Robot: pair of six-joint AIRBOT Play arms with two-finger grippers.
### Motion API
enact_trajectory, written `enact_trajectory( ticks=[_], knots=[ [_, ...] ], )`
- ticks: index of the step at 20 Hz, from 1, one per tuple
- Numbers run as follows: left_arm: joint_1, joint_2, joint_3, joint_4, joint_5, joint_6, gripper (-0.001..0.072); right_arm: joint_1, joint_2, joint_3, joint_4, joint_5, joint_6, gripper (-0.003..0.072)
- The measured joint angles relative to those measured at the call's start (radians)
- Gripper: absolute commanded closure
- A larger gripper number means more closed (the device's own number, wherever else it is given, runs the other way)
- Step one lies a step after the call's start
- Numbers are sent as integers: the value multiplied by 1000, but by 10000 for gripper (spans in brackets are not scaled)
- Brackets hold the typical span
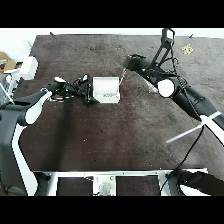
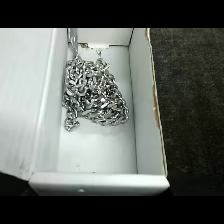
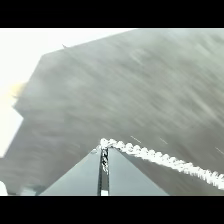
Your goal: Fold the box and place the chain.
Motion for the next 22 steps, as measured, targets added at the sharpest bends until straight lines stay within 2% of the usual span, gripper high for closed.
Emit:
enact_trajectory(
  ticks=[6, 14, 15, 16, 19, 22],
  knots=[
    [0, 0, 0, 0, 0, 0, 364, 126, -4, 34, -38, -100, -1, 681],
    [0, 0, 0, 0, 0, 0, 364, 163, -174, 14, -48, -14, 23, 669],
    [0, 0, 0, 0, 0, 0, 363, 163, -192, 6, -48, -11, 32, 474],
    [0, 0, 0, 0, 0, 0, 364, 163, -207, -6, -51, -9, 38, 352],
    [0, 0, 0, 0, 0, 0, 364, 144, -228, -39, -77, 35, 45, 369],
    [0, 0, 0, 0, 0, 0, 364, 77, -209, -66, -100, 162, 49, 368]
  ],
)
